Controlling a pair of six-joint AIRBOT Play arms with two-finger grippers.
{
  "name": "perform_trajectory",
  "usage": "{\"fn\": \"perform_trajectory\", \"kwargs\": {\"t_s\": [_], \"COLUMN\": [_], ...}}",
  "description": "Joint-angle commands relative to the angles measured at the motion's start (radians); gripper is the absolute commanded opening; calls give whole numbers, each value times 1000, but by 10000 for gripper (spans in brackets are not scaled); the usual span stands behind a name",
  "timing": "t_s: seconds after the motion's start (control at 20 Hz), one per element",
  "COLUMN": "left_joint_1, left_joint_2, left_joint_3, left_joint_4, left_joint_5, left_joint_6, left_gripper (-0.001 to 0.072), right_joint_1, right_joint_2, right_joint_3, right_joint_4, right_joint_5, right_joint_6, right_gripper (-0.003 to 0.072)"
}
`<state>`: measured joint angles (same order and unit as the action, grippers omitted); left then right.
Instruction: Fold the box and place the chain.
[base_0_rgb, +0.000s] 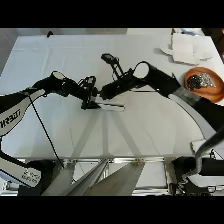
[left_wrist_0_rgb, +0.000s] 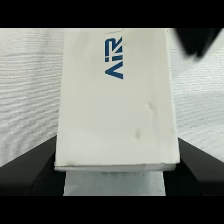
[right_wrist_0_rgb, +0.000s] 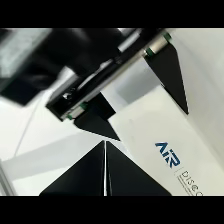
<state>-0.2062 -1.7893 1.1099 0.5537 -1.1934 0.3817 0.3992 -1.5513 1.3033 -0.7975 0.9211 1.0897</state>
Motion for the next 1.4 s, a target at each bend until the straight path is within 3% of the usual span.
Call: {"fn": "perform_trajectory", "kwargs": {"t_s": [0.0,0.25,0.4,0.55,0.8,1.35], "left_joint_1": [0,0,0,0,0,0], "left_joint_2": [0,0,0,0,0,0], "left_joint_3": [0,0,0,0,0,0], "left_joint_4": [1,1,1,1,1,1], "left_joint_5": [0,0,0,0,0,0], "left_joint_6": [2,2,2,2,2,2], "left_gripper": [320,320,320,320,320,320], "right_joint_1": [-3,-84,-127,-121,-71,-58], "right_joint_2": [110,180,149,72,-27,142], "right_joint_3": [-14,-219,-363,-376,-377,-377], "right_joint_4": [-92,-57,136,319,325,325], "right_joint_5": [-10,-46,-215,-223,-191,-267], "right_joint_6": [-24,-21,-27,-116,-119,-130], "right_gripper": [10,7,5,4,4,6]}}
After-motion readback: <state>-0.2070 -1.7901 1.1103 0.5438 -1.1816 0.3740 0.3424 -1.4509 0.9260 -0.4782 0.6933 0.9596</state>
